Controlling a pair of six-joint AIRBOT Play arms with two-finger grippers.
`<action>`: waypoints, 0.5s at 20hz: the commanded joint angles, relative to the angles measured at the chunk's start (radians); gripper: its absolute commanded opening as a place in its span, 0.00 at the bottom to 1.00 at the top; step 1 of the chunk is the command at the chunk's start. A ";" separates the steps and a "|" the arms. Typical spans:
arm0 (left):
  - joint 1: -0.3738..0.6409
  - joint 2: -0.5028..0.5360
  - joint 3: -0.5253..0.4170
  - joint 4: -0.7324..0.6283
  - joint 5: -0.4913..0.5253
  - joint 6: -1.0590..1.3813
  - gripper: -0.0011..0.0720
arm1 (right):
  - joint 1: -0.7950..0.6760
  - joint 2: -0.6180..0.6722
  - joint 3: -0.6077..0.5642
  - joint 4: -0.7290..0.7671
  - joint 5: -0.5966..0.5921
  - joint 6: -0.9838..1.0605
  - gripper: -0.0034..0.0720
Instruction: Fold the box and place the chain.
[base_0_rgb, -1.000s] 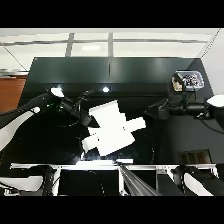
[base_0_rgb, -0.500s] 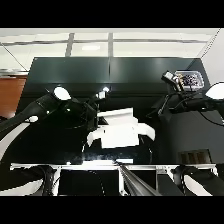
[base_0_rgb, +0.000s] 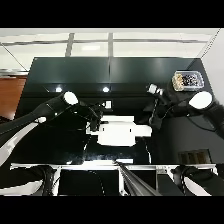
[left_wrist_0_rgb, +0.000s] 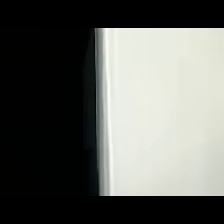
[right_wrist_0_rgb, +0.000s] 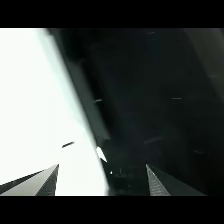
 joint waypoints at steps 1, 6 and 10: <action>-0.002 -0.021 0.000 0.006 0.010 0.008 0.05 | 0.079 0.001 -0.100 0.004 -0.080 -0.075 0.88; -0.002 -0.021 0.000 0.006 0.010 0.009 0.05 | 0.168 0.001 -0.185 -0.016 -0.146 -0.108 0.88; -0.002 -0.021 0.000 0.006 0.010 0.008 0.05 | 0.193 0.001 -0.220 -0.130 -0.150 -0.164 0.88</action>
